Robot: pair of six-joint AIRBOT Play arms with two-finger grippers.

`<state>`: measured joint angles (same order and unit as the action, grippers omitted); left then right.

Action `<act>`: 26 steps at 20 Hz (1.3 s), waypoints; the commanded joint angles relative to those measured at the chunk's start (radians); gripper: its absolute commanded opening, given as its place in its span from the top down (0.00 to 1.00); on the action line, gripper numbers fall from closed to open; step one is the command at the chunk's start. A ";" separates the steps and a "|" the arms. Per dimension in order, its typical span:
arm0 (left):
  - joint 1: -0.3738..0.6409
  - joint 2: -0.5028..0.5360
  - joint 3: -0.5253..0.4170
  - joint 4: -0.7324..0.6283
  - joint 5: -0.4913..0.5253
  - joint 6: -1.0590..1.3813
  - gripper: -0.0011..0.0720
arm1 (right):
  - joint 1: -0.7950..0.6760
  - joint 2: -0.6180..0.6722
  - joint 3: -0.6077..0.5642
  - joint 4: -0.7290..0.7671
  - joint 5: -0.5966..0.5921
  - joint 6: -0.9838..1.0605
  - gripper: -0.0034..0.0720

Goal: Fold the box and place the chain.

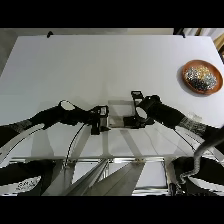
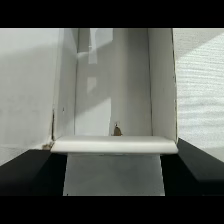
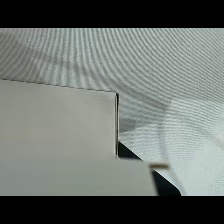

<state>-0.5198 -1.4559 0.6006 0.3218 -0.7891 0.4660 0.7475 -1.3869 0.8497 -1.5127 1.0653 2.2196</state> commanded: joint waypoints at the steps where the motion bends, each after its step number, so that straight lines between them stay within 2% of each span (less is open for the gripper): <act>1: 0.001 0.001 0.000 0.000 0.000 0.001 0.80 | 0.001 -0.003 -0.001 -0.010 0.001 -0.002 0.92; 2: 0.001 0.001 0.000 0.000 0.000 0.001 0.80 | 0.001 -0.003 0.000 -0.010 0.001 -0.003 0.78; 3: 0.001 0.001 0.000 0.000 0.000 0.001 0.80 | 0.001 -0.002 0.000 -0.010 0.001 -0.003 0.56; 4: 0.001 0.001 0.000 0.000 0.000 0.001 0.80 | 0.001 0.003 0.000 -0.010 0.002 -0.016 0.51; 8: 0.001 0.001 0.000 0.000 0.000 0.001 0.80 | 0.000 0.098 0.000 -0.082 0.026 -0.078 0.50; 10: 0.001 0.001 0.000 0.000 0.000 0.001 0.80 | -0.002 0.179 0.000 -0.132 0.074 -0.108 0.47; 11: 0.001 0.001 0.000 0.000 0.000 0.001 0.80 | -0.002 0.222 0.003 -0.142 0.102 -0.112 0.35; 12: 0.001 0.001 0.000 0.000 0.000 0.001 0.80 | -0.012 0.266 0.012 -0.147 0.115 -0.119 0.30; 15: 0.001 0.001 0.000 0.000 0.000 0.001 0.80 | -0.101 0.363 0.072 -0.155 0.116 -0.219 0.31; 16: 0.001 0.001 0.000 0.000 0.000 0.001 0.80 | -0.153 0.378 0.099 -0.170 0.125 -0.263 0.35; 18: 0.001 0.001 0.000 0.000 0.000 0.001 0.80 | -0.304 0.385 0.151 -0.185 0.119 -0.369 0.35; 20: 0.001 0.001 0.000 0.000 0.000 0.001 0.80 | -0.492 0.384 0.167 -0.186 0.036 -0.460 0.42; 23: 0.001 0.001 0.000 0.000 0.000 0.001 0.80 | -0.781 0.314 0.167 -0.185 -0.096 -0.587 0.42; 26: 0.001 0.001 0.000 0.000 0.000 0.001 0.80 | -0.983 0.161 0.190 -0.183 -0.183 -0.632 0.42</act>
